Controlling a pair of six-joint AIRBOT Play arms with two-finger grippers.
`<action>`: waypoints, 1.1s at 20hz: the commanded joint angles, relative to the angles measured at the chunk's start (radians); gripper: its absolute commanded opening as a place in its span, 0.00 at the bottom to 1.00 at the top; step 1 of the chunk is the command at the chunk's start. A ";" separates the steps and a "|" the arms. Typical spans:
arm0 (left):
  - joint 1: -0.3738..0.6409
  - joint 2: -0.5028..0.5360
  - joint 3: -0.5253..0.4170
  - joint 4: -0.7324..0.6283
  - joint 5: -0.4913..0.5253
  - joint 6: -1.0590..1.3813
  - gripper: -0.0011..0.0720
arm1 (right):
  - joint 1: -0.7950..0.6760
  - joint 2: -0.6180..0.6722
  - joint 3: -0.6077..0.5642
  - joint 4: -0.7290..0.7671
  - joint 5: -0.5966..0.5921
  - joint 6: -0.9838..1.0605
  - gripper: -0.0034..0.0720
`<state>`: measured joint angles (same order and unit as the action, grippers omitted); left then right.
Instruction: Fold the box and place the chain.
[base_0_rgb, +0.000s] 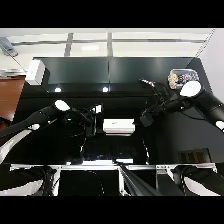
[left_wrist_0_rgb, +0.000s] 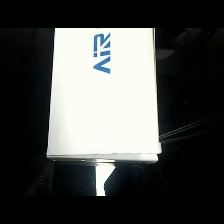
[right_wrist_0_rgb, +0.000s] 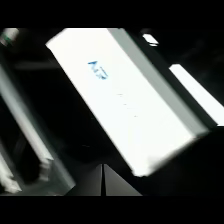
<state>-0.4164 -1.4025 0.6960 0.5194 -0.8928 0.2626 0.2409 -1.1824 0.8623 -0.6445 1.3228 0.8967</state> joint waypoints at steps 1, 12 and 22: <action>0.000 0.000 0.001 -0.001 0.002 -0.001 0.49 | -0.025 -0.035 -0.111 0.335 -0.061 0.109 0.06; 0.000 0.000 0.001 -0.001 0.002 -0.001 0.49 | 0.067 -0.139 -0.155 0.094 -0.307 0.233 0.06; 0.000 0.000 0.001 -0.014 -0.006 -0.003 0.49 | 0.008 0.013 0.003 -0.041 -0.065 0.198 0.06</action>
<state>-0.4168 -1.4025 0.6964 0.5110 -0.9005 0.2562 0.2802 -1.2491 0.7841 -0.6281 1.1023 1.0966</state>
